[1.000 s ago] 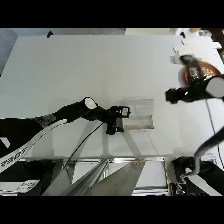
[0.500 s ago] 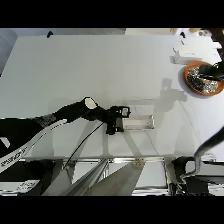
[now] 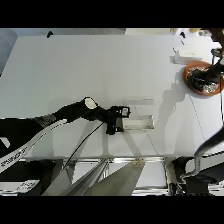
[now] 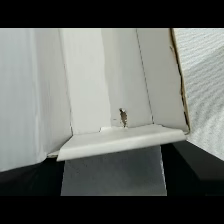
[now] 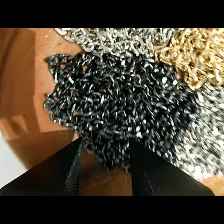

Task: Fold the box and place the chain.

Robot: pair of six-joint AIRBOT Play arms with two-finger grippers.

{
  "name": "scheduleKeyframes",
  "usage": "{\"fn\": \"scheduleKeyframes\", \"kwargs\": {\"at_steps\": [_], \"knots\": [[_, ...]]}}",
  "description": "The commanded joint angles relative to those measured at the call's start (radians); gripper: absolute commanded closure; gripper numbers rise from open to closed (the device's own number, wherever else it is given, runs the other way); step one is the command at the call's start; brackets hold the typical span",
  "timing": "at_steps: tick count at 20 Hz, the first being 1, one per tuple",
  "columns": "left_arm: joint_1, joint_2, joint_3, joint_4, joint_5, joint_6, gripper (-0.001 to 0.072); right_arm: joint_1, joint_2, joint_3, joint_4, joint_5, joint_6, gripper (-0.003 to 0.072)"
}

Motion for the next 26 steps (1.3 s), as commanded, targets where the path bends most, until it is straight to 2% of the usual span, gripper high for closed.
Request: {"fn": "scheduleKeyframes", "kwargs": {"at_steps": [1, 2, 3, 7, 8, 12, 20, 21, 22, 23, 26], "knots": [[0.0, 0.001, 0.0, 0.0, 0.0, 0.0, 0.0438, -0.001, -0.034, 0.004, 0.011, -0.019, 0.0, 0.0419], [0.0, 0.001, 0.0, 0.0, 0.0, 0.0, 0.0438, -0.001, -0.034, 0.004, 0.011, -0.016, 0.0, 0.0542], [0.001, 0.001, 0.0, 0.0, 0.0, 0.0, 0.0438, -0.001, -0.033, 0.004, 0.011, -0.016, 0.0, 0.061], [0.0, 0.001, 0.0, 0.0, 0.0, 0.0, 0.0438, -0.001, -0.033, 0.004, 0.011, -0.037, 0.0, 0.0613], [0.0, 0.001, 0.0, 0.0, 0.0, 0.0, 0.0438, -0.001, -0.032, 0.004, 0.011, -0.031, -0.001, 0.0671], [0.0, 0.001, 0.0, 0.0, 0.0, 0.0, 0.0438, -0.001, 0.024, 0.004, 0.01, -0.012, -0.024, 0.0673], [0.0, 0.001, 0.0, 0.0, 0.0, 0.0, 0.0438, -0.001, 0.322, 0.004, 0.021, 0.044, -0.081, 0.0672], [0.0, 0.001, 0.0, 0.0, 0.0, 0.0, 0.0438, -0.002, 0.328, 0.004, 0.021, 0.037, -0.081, 0.0659], [0.0, 0.001, 0.0, 0.0, 0.0, 0.0, 0.0438, -0.003, 0.319, 0.004, 0.022, 0.037, -0.08, 0.0531], [0.0, 0.001, 0.0, 0.0, 0.0, 0.0, 0.0438, -0.003, 0.297, 0.004, 0.022, 0.043, -0.08, 0.0466], [0.0, 0.001, 0.0, 0.0, 0.0, 0.0, 0.0438, -0.003, 0.182, 0.004, 0.031, 0.054, -0.078, 0.0462]]}}
